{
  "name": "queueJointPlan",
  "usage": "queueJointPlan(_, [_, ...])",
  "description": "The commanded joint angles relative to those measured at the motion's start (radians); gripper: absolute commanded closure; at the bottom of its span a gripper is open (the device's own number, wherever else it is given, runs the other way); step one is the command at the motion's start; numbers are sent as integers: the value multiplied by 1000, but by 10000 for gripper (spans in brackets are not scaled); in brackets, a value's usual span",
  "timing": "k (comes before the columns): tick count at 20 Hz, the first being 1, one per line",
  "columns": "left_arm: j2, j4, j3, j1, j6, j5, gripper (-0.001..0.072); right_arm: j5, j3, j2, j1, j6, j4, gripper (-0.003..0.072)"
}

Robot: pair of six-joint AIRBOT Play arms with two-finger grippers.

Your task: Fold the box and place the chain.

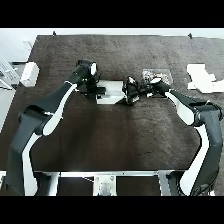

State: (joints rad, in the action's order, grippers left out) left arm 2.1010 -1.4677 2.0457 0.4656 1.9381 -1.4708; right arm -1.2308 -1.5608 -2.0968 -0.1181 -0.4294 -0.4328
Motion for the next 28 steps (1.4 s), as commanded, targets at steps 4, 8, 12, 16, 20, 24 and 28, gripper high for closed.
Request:
queueJointPlan(4, [-31, 18, 43, 0, -40, -72, 293, -1, 0, 0, -1, 2, 4, 171])
queueJointPlan(8, [-117, 35, 38, -15, -132, -106, 293, -1, 0, 0, -1, 2, 3, 171])
queueJointPlan(12, [-216, 39, 35, -77, -346, -126, 294, -1, 0, 0, -1, 2, 4, 171])
queueJointPlan(16, [-251, 392, -29, -209, -901, -11, 294, -1, 0, 0, -1, 2, 4, 171])
queueJointPlan(20, [-251, 558, -183, -301, -1376, 66, 270, -1, 0, 0, -1, 2, 3, 171])
queueJointPlan(24, [-251, 600, -372, -298, -1796, 239, -11, -1, 0, 0, -1, 2, 3, 171])
queueJointPlan(28, [-249, 750, -536, -299, -2064, 410, -11, -1, 0, 0, -1, 2, 3, 171])
